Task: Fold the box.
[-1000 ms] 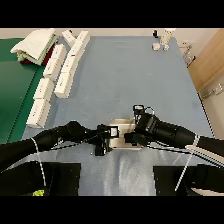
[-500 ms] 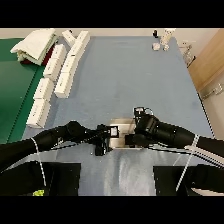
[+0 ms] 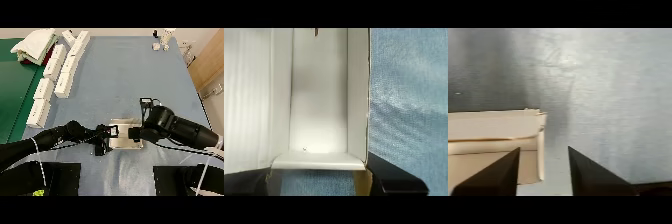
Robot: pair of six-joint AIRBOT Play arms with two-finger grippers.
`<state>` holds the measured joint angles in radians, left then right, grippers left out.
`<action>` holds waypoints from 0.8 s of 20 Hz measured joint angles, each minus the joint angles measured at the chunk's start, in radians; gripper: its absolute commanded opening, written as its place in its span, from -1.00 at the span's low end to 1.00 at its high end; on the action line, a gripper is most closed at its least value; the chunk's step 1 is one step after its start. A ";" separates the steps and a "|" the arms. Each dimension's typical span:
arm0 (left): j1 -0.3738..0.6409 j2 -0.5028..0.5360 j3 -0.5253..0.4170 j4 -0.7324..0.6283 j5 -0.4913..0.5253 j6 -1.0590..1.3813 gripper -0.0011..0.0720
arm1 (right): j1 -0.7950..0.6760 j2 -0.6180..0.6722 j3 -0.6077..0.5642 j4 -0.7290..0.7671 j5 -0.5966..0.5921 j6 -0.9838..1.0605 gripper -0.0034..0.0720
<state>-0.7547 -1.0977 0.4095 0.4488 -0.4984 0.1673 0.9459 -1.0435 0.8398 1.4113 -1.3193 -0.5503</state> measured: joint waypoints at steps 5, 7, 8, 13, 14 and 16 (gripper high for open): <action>0.000 0.000 0.000 0.000 -0.005 0.000 0.28 | -0.191 0.059 0.012 0.013 -0.042 -0.111 -0.88; 0.000 0.000 0.000 0.000 -0.005 0.000 0.28 | -0.332 0.051 0.014 0.066 -0.019 -0.222 -0.88; 0.000 0.000 0.000 0.000 -0.006 0.000 0.28 | -0.416 0.036 0.014 0.130 0.010 -0.303 -0.88; 0.000 0.000 0.000 0.000 -0.007 0.000 0.28 | -0.769 -0.123 0.027 0.650 0.092 -0.838 -0.90; 0.000 0.000 0.000 0.000 -0.008 0.000 0.28 | -0.809 -0.172 0.039 0.745 0.088 -0.939 -0.90; 0.000 0.000 0.000 0.000 -0.008 0.000 0.28 | -0.848 -0.273 0.069 0.875 0.047 -1.107 -0.90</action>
<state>-0.7547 -1.0977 0.4095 0.4488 -0.5060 0.1673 0.0975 -1.3163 0.9089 2.2860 -1.2720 -1.6577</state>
